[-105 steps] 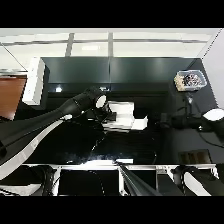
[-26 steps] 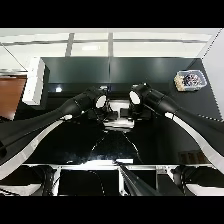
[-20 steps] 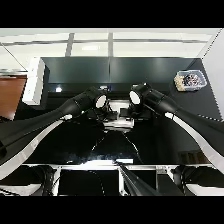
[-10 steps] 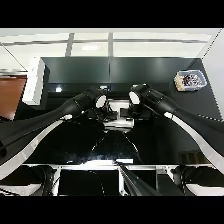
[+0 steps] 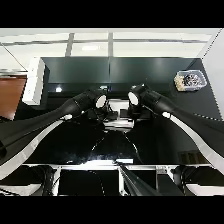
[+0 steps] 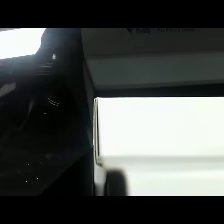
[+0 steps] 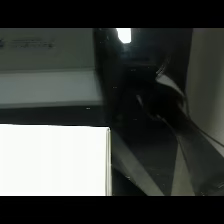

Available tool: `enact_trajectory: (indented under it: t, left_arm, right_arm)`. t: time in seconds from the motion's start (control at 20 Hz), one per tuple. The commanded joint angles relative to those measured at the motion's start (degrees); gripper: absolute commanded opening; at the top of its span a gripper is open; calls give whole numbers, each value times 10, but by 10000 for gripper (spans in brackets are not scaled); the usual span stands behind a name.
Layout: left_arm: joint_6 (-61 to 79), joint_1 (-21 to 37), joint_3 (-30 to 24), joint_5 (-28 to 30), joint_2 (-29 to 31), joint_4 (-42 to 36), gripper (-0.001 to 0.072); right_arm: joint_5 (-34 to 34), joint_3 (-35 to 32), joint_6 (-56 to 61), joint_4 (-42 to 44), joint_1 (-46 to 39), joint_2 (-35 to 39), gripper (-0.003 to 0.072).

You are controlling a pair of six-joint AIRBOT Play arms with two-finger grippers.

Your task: Fold the box and place the chain.

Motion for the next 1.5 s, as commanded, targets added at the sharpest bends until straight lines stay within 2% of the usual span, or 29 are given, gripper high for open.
enact_trajectory:
  t: [0.0, 0.35, 0.4, 0.45, 0.5, 0.55, 0.75, 0.95, 1.1, 1.25, 1.35, 1.45]
  left_arm:
    - [2, 0, 0, -1, 0, 0, 30]
    - [2, 0, 0, -3, 0, 0, 30]
    - [2, 0, 0, -4, 0, 0, 30]
    - [2, 0, 0, -4, 0, 0, 30]
    - [2, 0, 0, -4, 0, 0, 30]
    - [2, 0, 0, -4, 0, 0, 30]
    - [2, 0, 0, -4, 0, 0, 29]
    - [2, 0, 0, -4, 0, 0, 30]
    - [2, 0, 0, -5, 0, 0, 30]
    - [2, 0, 0, -5, 0, 0, 30]
    - [2, 0, 0, -5, 0, 0, 30]
    - [2, 0, 0, -5, 0, 0, 30]
  right_arm:
    - [-9, 0, -7, 2, 1, -4, 15]
    - [-5, 0, -29, -2, 1, 0, 17]
    - [-5, 0, -38, -2, 0, 3, 54]
    - [-4, 0, -39, -4, -2, 7, 253]
    - [-4, 0, -42, -4, -5, 13, 350]
    - [-7, 0, -48, -5, -9, 21, 389]
    - [-7, 0, -82, -5, -22, 67, 388]
    - [-5, 0, -116, -19, -40, 151, 387]
    - [-3, 0, -119, -109, -77, 228, 387]
    - [23, -2, -119, -286, -140, 248, 386]
    - [-27, -20, -119, -365, -202, 246, 386]
    - [-139, -42, -113, -384, -288, 235, 391]
